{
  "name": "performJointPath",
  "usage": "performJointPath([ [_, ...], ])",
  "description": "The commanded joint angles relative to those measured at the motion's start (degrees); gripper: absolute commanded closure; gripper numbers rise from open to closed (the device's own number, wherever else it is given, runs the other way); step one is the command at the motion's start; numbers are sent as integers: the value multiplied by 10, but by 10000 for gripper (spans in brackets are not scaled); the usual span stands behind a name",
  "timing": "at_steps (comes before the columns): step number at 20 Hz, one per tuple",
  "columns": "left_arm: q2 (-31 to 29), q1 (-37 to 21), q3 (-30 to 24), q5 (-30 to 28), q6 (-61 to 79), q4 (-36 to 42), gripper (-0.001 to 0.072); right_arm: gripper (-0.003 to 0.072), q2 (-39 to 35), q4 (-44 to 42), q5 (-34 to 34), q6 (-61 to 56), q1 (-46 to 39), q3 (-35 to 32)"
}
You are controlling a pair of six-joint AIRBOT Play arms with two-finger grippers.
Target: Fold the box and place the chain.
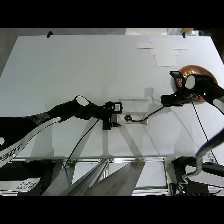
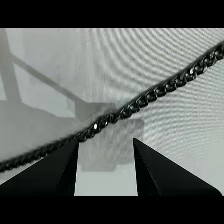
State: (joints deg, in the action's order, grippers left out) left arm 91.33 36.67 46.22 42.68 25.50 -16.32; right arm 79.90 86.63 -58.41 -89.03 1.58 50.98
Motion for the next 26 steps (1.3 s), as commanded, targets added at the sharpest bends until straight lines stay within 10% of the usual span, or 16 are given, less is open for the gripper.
performJointPath([
  [1, 0, 0, 0, 0, 0, 0, 540, 350, 22, -1, 20, -12, 0, 0],
  [4, 0, 0, 0, 0, 0, 0, 540, 404, 35, -1, 19, -12, 0, 0],
  [6, 0, 0, 0, 0, 0, 0, 540, 666, 34, -1, 9, -2, 0, 0],
  [16, 0, 0, 0, 0, 0, 0, 540, 668, -179, -18, -81, 31, 0, 0],
  [26, 0, 0, 0, 4, 0, 0, 540, 668, -396, -296, -171, 116, 24, 0],
])
